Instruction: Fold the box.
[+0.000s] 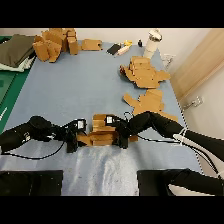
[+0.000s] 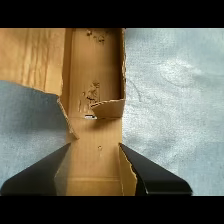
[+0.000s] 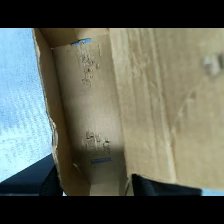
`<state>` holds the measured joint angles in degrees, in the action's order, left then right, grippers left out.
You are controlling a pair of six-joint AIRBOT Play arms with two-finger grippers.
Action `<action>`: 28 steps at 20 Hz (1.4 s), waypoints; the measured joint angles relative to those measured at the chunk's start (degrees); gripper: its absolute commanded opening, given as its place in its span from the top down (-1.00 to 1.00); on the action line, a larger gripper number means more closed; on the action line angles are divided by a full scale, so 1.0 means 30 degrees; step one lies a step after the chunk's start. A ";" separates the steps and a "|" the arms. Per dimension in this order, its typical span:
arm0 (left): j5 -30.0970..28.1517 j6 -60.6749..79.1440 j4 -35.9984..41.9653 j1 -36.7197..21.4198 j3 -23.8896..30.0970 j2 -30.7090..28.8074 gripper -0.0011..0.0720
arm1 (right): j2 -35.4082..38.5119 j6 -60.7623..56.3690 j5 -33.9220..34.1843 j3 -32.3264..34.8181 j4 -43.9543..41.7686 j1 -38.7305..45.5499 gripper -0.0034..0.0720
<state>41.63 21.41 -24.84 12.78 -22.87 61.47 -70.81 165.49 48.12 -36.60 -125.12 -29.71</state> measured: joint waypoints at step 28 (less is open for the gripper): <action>-0.1326 0.2178 0.3585 0.2055 -0.0801 0.1188 -0.54 | 0.0000 0.0007 0.0000 0.0000 0.0007 0.0000 -0.43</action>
<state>37.65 27.94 -14.09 18.94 -25.28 65.04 -70.81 165.51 48.12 -36.60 -125.10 -29.71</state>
